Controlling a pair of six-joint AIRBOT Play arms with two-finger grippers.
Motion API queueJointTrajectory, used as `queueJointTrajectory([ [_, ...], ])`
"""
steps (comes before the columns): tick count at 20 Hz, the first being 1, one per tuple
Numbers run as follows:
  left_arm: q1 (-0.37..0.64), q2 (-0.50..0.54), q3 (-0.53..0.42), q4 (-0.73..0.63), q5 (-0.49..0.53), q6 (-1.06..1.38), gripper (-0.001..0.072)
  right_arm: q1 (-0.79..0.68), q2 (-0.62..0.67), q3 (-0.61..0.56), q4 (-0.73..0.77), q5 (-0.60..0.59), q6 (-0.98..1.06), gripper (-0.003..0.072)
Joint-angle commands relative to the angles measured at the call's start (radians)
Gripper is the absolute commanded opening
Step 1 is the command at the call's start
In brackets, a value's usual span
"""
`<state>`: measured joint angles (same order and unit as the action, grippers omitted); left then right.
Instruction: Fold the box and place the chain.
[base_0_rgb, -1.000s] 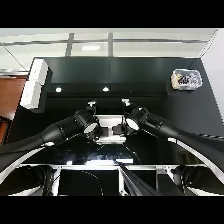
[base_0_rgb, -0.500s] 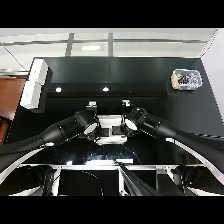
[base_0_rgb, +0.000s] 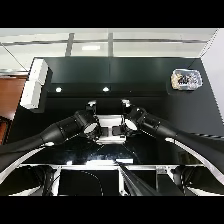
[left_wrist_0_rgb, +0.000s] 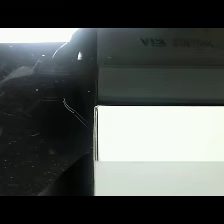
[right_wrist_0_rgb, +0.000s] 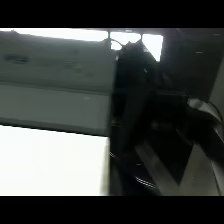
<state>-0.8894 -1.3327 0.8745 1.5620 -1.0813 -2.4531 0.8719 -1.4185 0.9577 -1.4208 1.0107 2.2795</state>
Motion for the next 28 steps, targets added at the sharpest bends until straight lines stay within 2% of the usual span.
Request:
queueJointTrajectory([
  [1,0.0,0.0,0.0,0.0,-0.002,0.0,0.0029,0.001,0.001,0.001,0.006,-0.005,0.002,0.0059],
  [2,0.0,0.0,0.0,0.0,-0.002,0.0,0.0029,0.001,0.001,0.001,0.007,-0.008,0.002,0.0058],
  [3,0.0,0.0,0.0,0.0,-0.002,0.0,0.0028,0.001,0.001,0.001,0.01,-0.008,0.002,0.0018],
  [5,0.0,0.0,0.0,0.0,-0.002,0.0,0.0029,0.001,0.001,0.001,0.01,-0.009,0.002,0.0041],
  [6,0.0,0.0,0.0,0.0,-0.002,0.0,0.0029,0.001,0.001,0.003,0.01,-0.008,0.002,0.0206],
  [7,0.0,0.0,0.0,0.0,-0.002,0.0,0.0029,0.0,0.003,0.006,0.008,0.002,0.0,0.0332],
  [8,0.0,0.0,0.0,0.0,-0.002,0.0,0.0029,0.0,0.006,0.014,0.005,0.012,-0.015,0.0391],
  [12,0.0,0.0,0.0,0.0,-0.002,0.0,0.0029,-0.003,0.08,0.047,0.006,0.048,-0.073,0.039],
  [17,0.0,0.0,0.0,0.001,-0.001,0.0,0.0029,-0.098,0.319,0.053,-0.024,0.162,-0.124,0.039],
  [19,0.0,0.0,0.0,0.001,-0.001,0.0,0.0029,-0.18,0.429,0.053,-0.14,0.22,-0.148,0.039],
  [22,0.0,0.0,0.0,0.001,-0.001,0.0,0.0029,-0.318,0.511,0.049,-0.51,0.269,-0.21,0.0389],
  [24,0.0,0.0,0.0,0.001,-0.001,0.0,0.0029,-0.428,0.509,0.024,-0.692,0.215,-0.227,0.0389],
  [28,0.0,0.0,0.0,0.001,-0.001,0.0,0.0029,-0.755,0.479,-0.088,-0.716,-0.166,-0.175,0.0389],
])
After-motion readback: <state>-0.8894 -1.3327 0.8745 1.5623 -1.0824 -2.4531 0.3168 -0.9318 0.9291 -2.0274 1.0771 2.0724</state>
